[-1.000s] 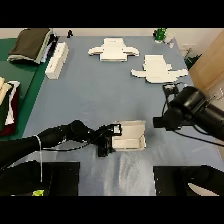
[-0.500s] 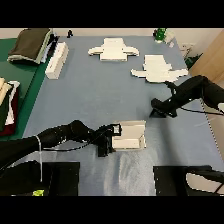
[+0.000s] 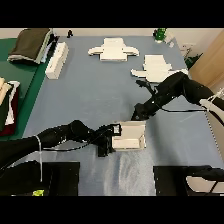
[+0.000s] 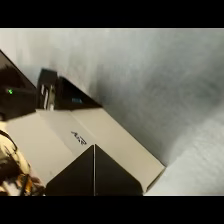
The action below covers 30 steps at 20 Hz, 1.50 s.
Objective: Fold the box.
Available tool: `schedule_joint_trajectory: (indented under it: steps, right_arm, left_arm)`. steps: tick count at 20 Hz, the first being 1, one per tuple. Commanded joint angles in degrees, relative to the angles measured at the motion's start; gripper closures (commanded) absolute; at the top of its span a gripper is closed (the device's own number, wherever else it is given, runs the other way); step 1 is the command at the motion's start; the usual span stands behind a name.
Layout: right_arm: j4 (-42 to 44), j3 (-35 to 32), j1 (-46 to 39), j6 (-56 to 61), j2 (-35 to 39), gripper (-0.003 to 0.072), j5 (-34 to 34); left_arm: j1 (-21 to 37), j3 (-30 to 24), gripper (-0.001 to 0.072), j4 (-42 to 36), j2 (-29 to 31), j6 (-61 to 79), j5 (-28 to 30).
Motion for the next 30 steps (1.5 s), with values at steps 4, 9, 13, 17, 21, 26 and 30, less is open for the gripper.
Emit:
schedule_joint_trajectory:
  steps: [4, 9, 13, 17, 21, 26, 30]
  right_arm:
    - [-4.11, -11.87, 9.88, -4.63, 13.35, 0.0683, 12.13]
    - [-4.52, -25.29, 17.73, -8.55, 24.85, 0.0682, 31.23]
    - [-8.04, -31.08, 22.67, -9.77, 32.81, 0.0682, 39.28]
    - [-15.82, -31.39, 26.97, -9.77, 38.66, 0.0682, 39.43]
    - [-28.02, -31.39, 32.7, -9.79, 40.92, 0.0681, 38.71]
    - [-35.06, -31.39, 36.41, -20.06, 39.1, 0.0268, 38.56]
    - [-34.99, -31.39, 39.67, -23.43, 38.71, 0.0159, 38.69]
  left_arm:
    - [0.02, 0.07, 0.0285, 0.02, 0.02, 0.0, 0.04]
    - [0.0, 0.07, 0.0285, 0.02, 0.02, 0.02, 0.02]
    - [0.02, 0.07, 0.0285, 0.02, 0.02, 0.0, 0.02]
    - [0.0, 0.07, 0.0285, 0.0, 0.02, 0.02, 0.04]
    - [0.02, 0.07, 0.0285, 0.02, 0.02, 0.0, 0.02]
    - [0.02, 0.07, 0.0285, 0.02, 0.02, 0.02, 0.02]
    - [0.0, 0.07, 0.0285, 0.02, 0.02, 0.0, 0.02]
